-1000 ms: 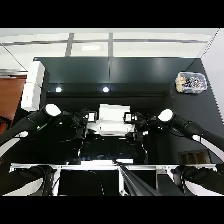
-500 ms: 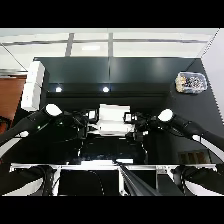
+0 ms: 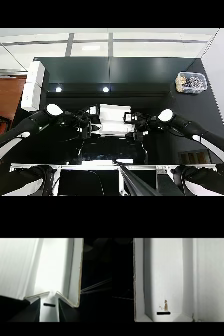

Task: Fold the box and place the chain.

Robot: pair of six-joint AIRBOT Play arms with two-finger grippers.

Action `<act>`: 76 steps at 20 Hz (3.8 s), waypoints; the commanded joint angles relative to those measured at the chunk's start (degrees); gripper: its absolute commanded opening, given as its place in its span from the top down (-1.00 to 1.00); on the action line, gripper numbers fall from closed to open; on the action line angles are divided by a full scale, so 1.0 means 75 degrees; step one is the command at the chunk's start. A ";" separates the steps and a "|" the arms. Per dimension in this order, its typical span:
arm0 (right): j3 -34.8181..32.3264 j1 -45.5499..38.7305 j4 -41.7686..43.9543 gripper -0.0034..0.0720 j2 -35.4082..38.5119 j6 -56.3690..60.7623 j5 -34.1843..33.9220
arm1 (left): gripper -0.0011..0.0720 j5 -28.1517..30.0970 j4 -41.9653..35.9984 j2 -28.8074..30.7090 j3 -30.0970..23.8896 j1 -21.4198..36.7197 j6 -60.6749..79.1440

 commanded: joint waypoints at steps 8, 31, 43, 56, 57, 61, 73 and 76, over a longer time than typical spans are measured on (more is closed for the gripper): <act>-0.0003 -0.0006 0.0003 0.38 -0.0003 0.0006 -0.0003 | 0.56 0.0201 -0.0198 -0.0341 0.0003 -0.0329 -0.0201; -0.0003 -0.0006 0.0003 0.38 -0.0003 0.0006 -0.0003 | 0.91 -0.1268 0.1792 0.0708 0.0562 0.2305 -0.4625; -0.0003 -0.0006 0.0003 0.38 -0.0003 0.0006 0.0000 | 0.91 -0.3168 0.1110 -0.1361 -0.0003 0.4584 -0.9588; -0.0003 -0.0006 0.0003 0.38 -0.0003 0.0006 -0.0003 | 0.49 -0.3567 0.0058 -0.1772 0.0825 0.2463 -0.8513; -0.0003 -0.0006 0.0003 0.38 -0.0003 0.0006 0.0000 | 0.09 -0.3637 0.0041 -0.1772 0.0938 0.2463 -0.8504; -0.0003 -0.0006 0.0003 0.38 -0.0003 0.0006 -0.0003 | -1.00 -0.3821 0.0038 -0.1772 0.1343 0.2460 -0.8495; -0.0003 -0.0006 0.0003 0.38 -0.0003 0.0006 -0.0003 | -0.73 -0.3657 0.1064 -0.1769 0.2378 0.1087 -1.0392; -0.0003 -0.0006 0.0003 0.37 -0.0003 0.0006 -0.0003 | -0.73 -0.3558 0.1072 -0.1714 0.2602 0.0833 -1.0687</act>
